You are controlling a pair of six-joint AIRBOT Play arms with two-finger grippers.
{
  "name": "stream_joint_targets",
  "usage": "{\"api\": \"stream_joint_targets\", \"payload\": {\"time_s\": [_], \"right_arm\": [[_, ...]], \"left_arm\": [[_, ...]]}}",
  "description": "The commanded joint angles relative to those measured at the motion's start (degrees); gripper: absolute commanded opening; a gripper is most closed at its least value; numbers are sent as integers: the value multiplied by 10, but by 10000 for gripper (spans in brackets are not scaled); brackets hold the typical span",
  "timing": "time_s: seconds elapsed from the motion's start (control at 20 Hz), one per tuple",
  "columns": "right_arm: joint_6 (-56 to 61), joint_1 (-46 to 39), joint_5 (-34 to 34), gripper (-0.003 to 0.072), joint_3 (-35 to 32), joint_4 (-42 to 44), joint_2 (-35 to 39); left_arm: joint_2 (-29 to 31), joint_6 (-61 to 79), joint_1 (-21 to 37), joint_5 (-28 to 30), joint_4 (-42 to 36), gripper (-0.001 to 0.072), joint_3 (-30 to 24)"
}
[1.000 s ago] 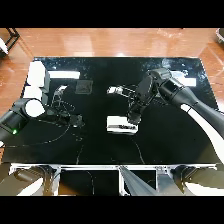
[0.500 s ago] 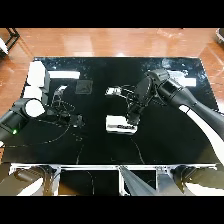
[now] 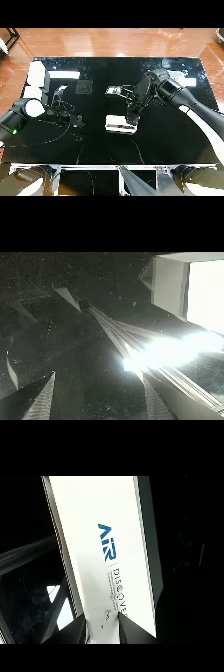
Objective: Fold the box and place the chain.
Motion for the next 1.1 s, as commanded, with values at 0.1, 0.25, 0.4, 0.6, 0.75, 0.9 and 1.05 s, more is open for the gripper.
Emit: {"api": "stream_joint_targets", "payload": {"time_s": [0.1,0.25,0.4,0.6,0.75,0.9,1.05], "right_arm": [[18,0,-6,260,-1,-17,0],[21,3,-10,260,-1,-19,0],[23,15,-8,260,-1,-25,0],[27,23,-9,259,-1,-28,0],[28,29,-9,259,-1,-32,0],[28,36,-9,260,-1,-39,0],[32,36,-9,260,-1,-41,0]], "left_arm": [[0,0,0,0,0,632,0],[0,0,0,0,0,632,0],[0,0,0,0,0,632,0],[0,0,0,0,0,632,0],[0,0,0,0,0,632,0],[0,0,0,0,0,632,0],[0,0,0,0,0,632,0]]}}
